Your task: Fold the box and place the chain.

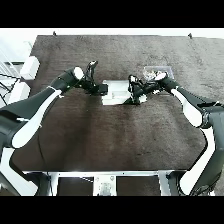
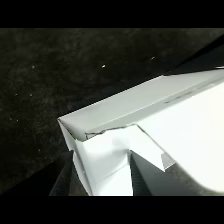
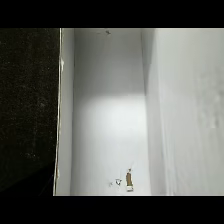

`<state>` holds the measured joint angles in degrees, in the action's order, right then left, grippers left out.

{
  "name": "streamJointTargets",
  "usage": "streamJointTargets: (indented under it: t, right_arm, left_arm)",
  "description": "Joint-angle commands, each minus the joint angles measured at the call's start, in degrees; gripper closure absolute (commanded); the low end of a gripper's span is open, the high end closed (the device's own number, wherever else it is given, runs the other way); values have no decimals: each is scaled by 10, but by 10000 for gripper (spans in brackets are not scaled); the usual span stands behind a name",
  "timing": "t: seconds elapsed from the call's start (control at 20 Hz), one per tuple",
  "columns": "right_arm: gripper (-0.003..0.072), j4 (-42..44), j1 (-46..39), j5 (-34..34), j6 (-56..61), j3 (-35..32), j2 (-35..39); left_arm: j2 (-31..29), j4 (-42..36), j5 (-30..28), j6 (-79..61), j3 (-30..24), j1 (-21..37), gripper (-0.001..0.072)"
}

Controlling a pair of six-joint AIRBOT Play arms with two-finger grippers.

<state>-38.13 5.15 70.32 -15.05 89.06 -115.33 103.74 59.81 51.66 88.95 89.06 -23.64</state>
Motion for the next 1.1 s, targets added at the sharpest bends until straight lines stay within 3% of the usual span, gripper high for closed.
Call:
streamJointTargets:
  t: [0.0, 0.4, 0.75, 1.05]
  right_arm:
    - [192, 0, 1, 0, 0, 0, 0]
    - [192, 0, 1, 0, 0, 0, 0]
    - [192, 0, 1, 0, 0, 0, 0]
    - [192, 0, 1, 0, 0, 0, 0]
  left_arm:
    - [1, 61, 14, 68, 10, -13, 284]
    - [1, 104, 6, 136, 15, -35, 284]
    - [26, 148, 99, 182, 76, -40, 284]
    - [26, 148, 80, 192, 83, -52, 285]
